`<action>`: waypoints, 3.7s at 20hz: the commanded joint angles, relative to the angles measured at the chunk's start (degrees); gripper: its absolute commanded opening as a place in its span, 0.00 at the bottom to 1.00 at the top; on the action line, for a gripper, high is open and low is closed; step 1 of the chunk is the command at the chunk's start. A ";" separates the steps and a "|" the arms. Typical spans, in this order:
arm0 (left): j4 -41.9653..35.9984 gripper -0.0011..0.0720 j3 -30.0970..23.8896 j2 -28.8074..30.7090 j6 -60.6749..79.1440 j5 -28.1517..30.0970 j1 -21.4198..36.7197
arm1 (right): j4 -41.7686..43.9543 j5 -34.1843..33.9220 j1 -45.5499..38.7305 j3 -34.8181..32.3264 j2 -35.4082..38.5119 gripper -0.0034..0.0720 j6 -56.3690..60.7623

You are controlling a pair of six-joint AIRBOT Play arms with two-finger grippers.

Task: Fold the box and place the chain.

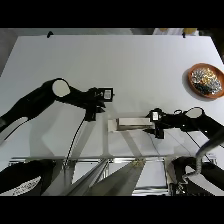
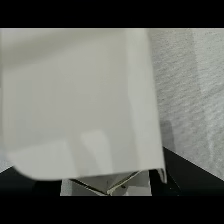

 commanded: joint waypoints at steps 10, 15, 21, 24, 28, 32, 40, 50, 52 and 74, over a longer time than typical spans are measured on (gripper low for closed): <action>-2.75 0.02 0.04 0.74 -15.69 4.46 -22.82 | 0.00 0.02 -0.02 0.04 0.04 0.50 -0.07; -7.06 0.02 0.02 -4.83 -24.02 30.32 -23.21 | 0.02 0.04 -0.02 0.04 0.04 0.50 -0.07; -7.06 0.02 0.00 -11.93 -39.23 41.81 -19.41 | 0.00 0.02 -0.02 0.04 0.04 0.50 -0.07; -5.70 0.02 0.02 -13.44 -39.17 35.87 -17.40 | 0.00 0.02 -0.02 0.04 0.04 0.50 -0.07; 0.63 0.02 0.04 -7.98 -39.21 24.48 -14.91 | 0.00 0.02 -0.02 0.04 0.04 0.50 -0.07; 5.40 0.02 0.04 -0.28 -37.09 16.39 -16.65 | 0.00 0.02 -0.02 0.04 0.04 0.50 -0.07; 1.49 0.02 0.07 -7.93 -33.18 17.03 -21.51 | 0.00 0.02 -0.02 0.04 0.04 0.50 -0.07; 6.93 0.02 -3.48 -4.02 -32.26 4.48 -10.75 | 0.00 0.04 -0.02 0.04 0.04 0.50 -0.07; 6.40 0.02 -5.88 -2.91 -27.06 4.50 -9.42 | 0.00 0.04 -0.02 0.04 0.04 0.50 -0.07; -8.76 0.98 -14.71 -2.91 13.42 16.61 -12.20 | 0.02 0.04 -0.02 0.04 0.04 0.50 -0.07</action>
